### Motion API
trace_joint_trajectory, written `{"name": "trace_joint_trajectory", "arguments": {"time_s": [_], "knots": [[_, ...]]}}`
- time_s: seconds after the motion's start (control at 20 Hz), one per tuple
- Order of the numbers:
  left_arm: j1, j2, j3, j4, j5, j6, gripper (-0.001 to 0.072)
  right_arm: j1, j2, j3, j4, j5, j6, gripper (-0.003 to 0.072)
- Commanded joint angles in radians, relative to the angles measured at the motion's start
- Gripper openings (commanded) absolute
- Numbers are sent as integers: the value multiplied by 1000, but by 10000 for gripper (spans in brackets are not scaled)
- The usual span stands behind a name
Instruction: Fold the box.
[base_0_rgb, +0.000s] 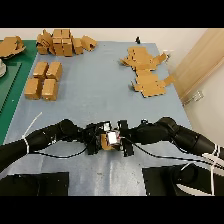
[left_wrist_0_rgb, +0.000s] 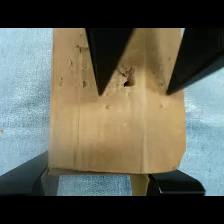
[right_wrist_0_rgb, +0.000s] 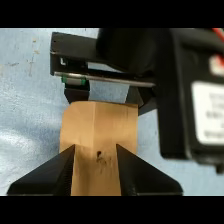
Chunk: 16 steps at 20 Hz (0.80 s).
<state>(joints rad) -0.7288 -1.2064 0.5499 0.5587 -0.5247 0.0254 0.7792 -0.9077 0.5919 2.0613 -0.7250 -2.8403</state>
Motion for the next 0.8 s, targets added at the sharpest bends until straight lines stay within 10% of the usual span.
{"name": "trace_joint_trajectory", "arguments": {"time_s": [0.0, 0.75], "knots": [[0, 0, 0, 0, 0, 0, 517, 88, -1, -4, -103, 92, 37, 410], [0, 0, 0, 0, -1, 0, 517, 137, -10, -29, -311, 167, 226, 398]]}}
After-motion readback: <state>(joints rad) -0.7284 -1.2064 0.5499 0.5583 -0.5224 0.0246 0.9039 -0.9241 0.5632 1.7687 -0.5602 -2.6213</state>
